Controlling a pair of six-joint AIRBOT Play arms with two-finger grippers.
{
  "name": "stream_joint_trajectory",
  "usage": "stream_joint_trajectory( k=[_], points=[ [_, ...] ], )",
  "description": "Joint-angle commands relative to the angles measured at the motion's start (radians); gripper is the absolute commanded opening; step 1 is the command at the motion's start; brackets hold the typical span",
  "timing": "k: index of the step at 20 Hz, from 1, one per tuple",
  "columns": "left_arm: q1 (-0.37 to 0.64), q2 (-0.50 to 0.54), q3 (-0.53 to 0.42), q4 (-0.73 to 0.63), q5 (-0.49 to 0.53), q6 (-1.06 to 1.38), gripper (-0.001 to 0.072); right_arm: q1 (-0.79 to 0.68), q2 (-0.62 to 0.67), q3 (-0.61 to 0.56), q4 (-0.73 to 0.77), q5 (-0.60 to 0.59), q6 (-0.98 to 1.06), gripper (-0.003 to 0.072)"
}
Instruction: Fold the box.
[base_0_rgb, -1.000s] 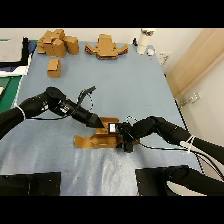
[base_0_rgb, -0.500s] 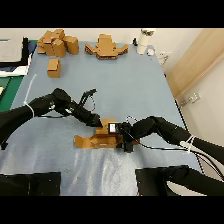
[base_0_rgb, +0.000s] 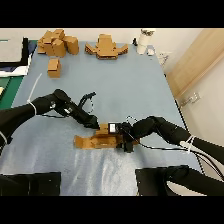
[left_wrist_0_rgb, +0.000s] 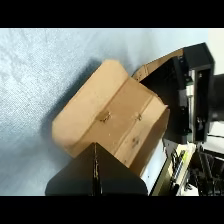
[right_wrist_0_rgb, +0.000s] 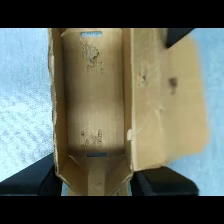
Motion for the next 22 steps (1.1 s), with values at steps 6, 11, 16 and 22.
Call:
stream_joint_trajectory(
  k=[6,11,16,22],
  points=[
    [0.102,0.174,0.007,-0.008,-0.172,0.397,0.0006,0.000,-0.001,0.000,0.000,0.000,0.000,0.0544],
    [0.053,0.279,0.006,0.193,-0.073,0.525,0.0006,0.000,-0.001,0.000,0.000,0.000,0.000,0.0544],
    [0.067,0.282,-0.093,0.180,0.034,0.814,0.0010,0.000,-0.001,0.000,0.000,0.000,0.000,0.0544],
    [0.063,0.420,-0.358,-0.050,0.240,1.035,0.0010,0.000,-0.001,0.000,0.000,0.000,0.000,0.0544]
  ],
)
